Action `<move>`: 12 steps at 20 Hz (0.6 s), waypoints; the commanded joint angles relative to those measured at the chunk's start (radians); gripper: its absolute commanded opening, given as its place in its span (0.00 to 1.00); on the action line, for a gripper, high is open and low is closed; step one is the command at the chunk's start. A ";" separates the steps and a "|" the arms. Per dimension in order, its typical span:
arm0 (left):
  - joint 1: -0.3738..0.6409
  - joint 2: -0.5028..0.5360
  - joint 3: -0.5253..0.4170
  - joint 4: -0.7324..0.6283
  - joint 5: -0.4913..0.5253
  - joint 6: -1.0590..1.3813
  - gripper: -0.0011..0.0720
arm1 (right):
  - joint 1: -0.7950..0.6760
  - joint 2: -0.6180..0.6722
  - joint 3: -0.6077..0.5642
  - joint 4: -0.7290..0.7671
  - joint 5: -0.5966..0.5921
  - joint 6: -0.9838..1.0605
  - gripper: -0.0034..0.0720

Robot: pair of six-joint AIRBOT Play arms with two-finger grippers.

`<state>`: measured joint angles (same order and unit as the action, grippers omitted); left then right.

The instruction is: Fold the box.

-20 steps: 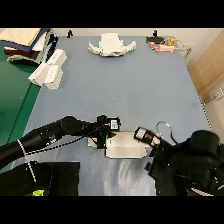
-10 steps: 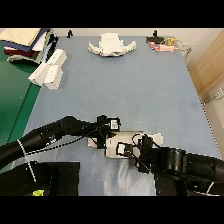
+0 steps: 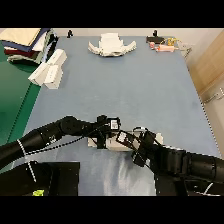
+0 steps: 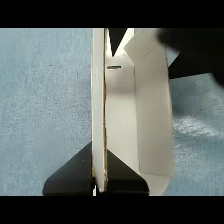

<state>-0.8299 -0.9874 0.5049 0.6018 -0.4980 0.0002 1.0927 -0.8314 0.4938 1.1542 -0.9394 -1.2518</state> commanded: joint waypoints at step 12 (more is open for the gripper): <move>0.000 0.000 0.001 0.000 0.000 0.000 0.03 | -0.005 0.029 0.026 -0.018 -0.134 0.096 1.00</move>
<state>-0.8299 -0.9874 0.5049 0.6022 -0.4984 -0.0002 1.0916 -0.8036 0.5190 1.1351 -1.0683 -1.1069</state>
